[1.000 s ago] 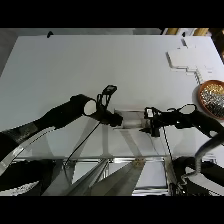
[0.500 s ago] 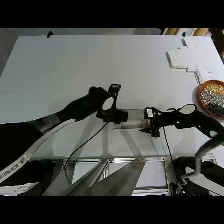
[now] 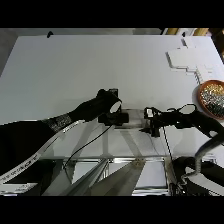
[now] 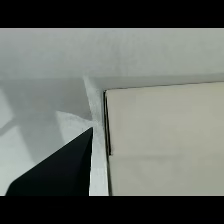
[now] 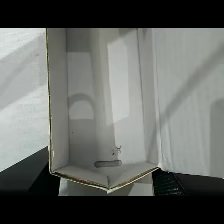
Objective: Fold the box and place the chain.
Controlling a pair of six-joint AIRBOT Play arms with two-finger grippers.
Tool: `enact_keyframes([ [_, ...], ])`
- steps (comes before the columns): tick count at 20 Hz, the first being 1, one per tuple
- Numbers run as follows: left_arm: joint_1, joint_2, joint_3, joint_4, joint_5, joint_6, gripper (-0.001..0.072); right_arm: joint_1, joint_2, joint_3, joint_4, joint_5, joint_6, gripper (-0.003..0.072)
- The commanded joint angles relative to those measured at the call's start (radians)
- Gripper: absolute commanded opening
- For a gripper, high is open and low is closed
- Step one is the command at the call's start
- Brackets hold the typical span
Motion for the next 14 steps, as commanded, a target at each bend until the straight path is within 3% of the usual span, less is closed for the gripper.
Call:
enact_keyframes([
  [1,-0.015,-0.015,0.002,0.010,-0.006,-0.044,0.0261,0.000,0.001,0.000,0.000,0.000,0.000,0.0317],
  [3,-0.020,-0.019,0.002,0.020,-0.005,-0.044,0.0129,0.000,0.001,0.000,0.000,0.000,0.000,0.0317],
  [5,-0.021,-0.019,0.002,0.034,-0.006,-0.044,0.0115,0.000,0.001,0.000,0.000,0.000,0.000,0.0317],
  [6,-0.021,-0.019,0.002,0.038,-0.006,-0.043,0.0038,0.000,0.001,0.000,0.000,0.000,0.000,0.0317],
  [7,-0.021,-0.019,0.002,0.045,-0.006,-0.043,0.0009,0.000,0.001,0.000,0.000,0.000,0.000,0.0317],
  [11,-0.021,-0.019,0.002,0.056,-0.021,-0.043,0.0009,0.000,0.001,0.000,0.000,0.000,0.000,0.0317],
  [14,-0.021,-0.017,0.002,0.046,-0.021,-0.043,0.0120,0.000,0.001,0.000,0.000,0.000,0.000,0.0317],
])
